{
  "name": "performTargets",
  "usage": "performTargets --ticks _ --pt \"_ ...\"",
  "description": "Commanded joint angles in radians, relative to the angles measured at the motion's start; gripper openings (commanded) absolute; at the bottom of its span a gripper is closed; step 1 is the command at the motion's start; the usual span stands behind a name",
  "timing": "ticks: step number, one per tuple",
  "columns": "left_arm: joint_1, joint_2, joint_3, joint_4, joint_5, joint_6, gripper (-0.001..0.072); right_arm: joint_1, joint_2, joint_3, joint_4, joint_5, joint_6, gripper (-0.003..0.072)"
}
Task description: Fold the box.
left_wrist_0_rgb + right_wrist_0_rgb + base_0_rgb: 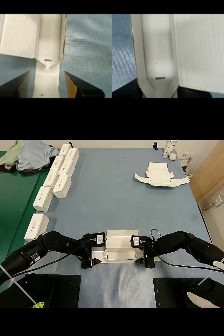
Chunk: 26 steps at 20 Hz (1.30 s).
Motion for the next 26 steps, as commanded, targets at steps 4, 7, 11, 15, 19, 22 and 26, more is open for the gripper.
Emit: performTargets --ticks 4,7,11,15,19,22,26 --pt "-0.008 -0.089 -0.005 -0.092 0.054 0.085 0.0512 0.000 0.001 0.000 0.000 0.000 0.000 0.0477" --pt "-0.046 -0.116 -0.005 -0.100 0.104 0.085 0.0294 0.000 0.001 0.000 0.000 0.000 0.000 0.0477" --pt "-0.082 -0.138 -0.005 -0.130 0.181 0.085 0.0284 0.000 0.001 0.000 0.000 0.000 0.000 0.0477" --pt "-0.113 -0.153 0.005 -0.161 0.197 0.086 0.0065 0.000 0.001 0.000 0.000 0.000 0.000 0.0477" --pt "-0.123 -0.172 0.005 -0.189 0.196 0.086 0.0064 0.000 0.001 0.000 0.000 0.000 0.000 0.0477" --pt "-0.123 -0.179 0.005 -0.189 0.195 0.085 0.0146 0.000 0.001 0.000 0.000 0.000 0.000 0.0477" --pt "-0.123 -0.179 0.005 -0.204 0.195 0.085 0.0604 0.000 0.001 0.000 0.000 0.000 0.000 0.0477"
